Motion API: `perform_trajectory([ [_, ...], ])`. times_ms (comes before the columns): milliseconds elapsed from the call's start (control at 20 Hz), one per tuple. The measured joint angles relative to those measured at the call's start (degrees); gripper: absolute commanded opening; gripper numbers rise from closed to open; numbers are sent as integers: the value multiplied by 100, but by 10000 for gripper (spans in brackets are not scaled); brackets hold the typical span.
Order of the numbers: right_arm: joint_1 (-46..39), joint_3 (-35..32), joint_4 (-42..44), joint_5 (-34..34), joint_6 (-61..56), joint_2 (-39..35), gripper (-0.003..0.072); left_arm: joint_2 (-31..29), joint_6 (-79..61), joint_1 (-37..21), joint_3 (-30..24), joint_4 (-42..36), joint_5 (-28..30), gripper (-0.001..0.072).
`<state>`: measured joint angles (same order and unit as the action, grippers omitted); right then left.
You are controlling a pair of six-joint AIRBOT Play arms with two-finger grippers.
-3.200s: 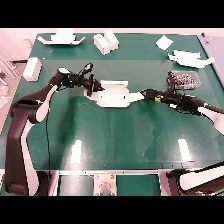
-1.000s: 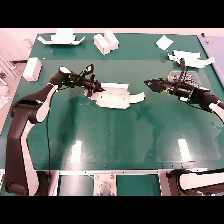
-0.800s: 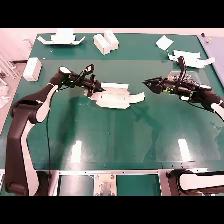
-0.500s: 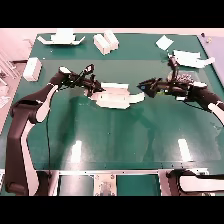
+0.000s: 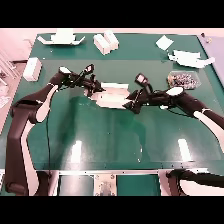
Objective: Fold the box and place the chain.
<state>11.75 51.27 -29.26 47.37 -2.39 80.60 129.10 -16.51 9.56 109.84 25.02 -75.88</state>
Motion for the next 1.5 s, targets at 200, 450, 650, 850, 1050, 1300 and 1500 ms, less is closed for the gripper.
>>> perform_trajectory([
  [200,363,-33,-603,-444,-4,-11,518,0,0,0,0,0,2,26],
  [450,525,-125,-931,-852,-4,-11,518,0,0,0,0,0,2,26],
  [650,608,-258,-1139,-1119,-2,-4,518,0,0,0,0,0,2,26],
  [850,710,-304,-1196,-1482,107,107,518,0,-2,0,0,-2,2,25],
  [1050,780,-310,-1213,-1930,175,190,556,0,0,0,0,-2,2,26],
  [1300,787,-293,-933,-2277,634,216,556,0,0,0,-2,-7,2,26],
  [1500,785,-234,-535,-2385,1088,219,617,0,0,0,-2,-9,2,26],
])
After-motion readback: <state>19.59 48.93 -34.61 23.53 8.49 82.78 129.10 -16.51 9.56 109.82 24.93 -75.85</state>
